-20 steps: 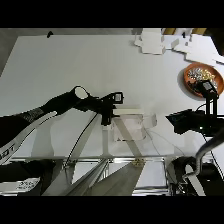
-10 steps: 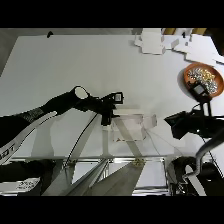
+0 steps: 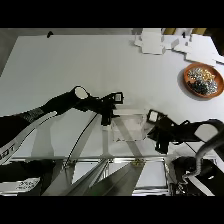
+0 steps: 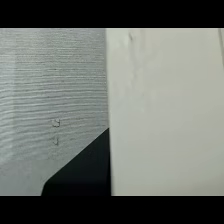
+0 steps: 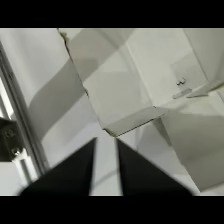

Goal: Fold the box and place the chain.

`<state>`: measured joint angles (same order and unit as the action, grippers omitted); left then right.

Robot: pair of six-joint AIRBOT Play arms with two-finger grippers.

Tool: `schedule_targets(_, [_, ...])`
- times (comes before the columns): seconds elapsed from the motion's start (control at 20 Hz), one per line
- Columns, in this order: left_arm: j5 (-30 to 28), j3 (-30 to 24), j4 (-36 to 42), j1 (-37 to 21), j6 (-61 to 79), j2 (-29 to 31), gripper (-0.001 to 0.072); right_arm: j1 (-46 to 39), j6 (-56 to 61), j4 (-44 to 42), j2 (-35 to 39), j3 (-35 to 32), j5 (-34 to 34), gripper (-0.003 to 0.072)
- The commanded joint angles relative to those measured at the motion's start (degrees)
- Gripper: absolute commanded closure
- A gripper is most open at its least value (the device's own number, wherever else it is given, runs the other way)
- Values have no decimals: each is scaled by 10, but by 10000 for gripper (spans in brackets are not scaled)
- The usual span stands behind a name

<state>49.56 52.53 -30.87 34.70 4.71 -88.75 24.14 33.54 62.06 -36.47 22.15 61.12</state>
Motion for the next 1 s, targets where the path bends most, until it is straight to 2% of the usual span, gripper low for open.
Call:
schedule_targets(0.0, [0,0,0,0,0,0,699,54,-106,35,-12,-54,-96,96])
schedule_targets(0.2, [0,0,0,0,0,0,699,119,-171,40,15,-116,-205,83])
schedule_targets(0.45, [1,0,0,0,0,0,699,128,-176,59,14,-138,-320,84])
schedule_targets(0.75, [2,0,0,0,0,0,699,128,-176,71,-21,-132,-370,86])
schedule_targets(0.95, [2,0,0,0,0,0,699,98,-176,56,-17,-85,-309,90])
